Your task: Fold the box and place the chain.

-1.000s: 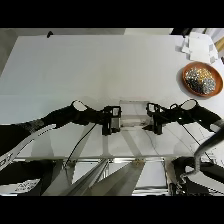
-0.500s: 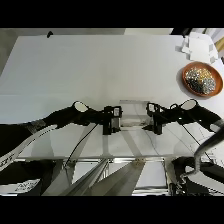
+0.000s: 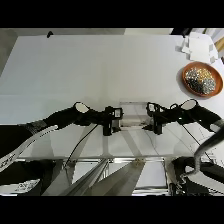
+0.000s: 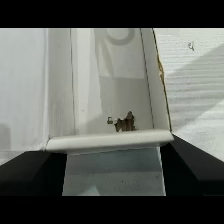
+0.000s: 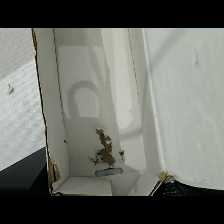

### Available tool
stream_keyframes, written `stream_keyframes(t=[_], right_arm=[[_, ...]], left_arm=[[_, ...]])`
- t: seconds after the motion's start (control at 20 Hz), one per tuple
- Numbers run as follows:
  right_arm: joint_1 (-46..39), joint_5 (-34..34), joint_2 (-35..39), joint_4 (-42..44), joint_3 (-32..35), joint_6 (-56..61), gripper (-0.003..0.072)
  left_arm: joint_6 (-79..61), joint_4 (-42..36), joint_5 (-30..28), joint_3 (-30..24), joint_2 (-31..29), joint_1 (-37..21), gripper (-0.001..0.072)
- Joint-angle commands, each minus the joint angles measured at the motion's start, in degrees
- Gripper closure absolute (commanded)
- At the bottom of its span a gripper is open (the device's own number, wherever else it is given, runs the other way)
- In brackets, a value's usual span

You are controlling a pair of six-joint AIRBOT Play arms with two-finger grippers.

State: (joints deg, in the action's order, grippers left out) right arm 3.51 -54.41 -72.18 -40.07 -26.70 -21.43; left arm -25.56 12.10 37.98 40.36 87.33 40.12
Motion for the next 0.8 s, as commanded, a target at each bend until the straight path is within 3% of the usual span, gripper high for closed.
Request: stream_keyframes(t=[0.0,0.75], right_arm=[[0.0,0.0,0.0,0.0,0.0,0.0,0.0312],[0.0,0.0,0.0,0.0,0.0,0.0,0.0312]], left_arm=[[-0.2,-0.1,-0.5,0.0,0.0,0.0,0.0655],[0.1,0.0,-0.4,0.0,0.0,0.0,0.0641]])
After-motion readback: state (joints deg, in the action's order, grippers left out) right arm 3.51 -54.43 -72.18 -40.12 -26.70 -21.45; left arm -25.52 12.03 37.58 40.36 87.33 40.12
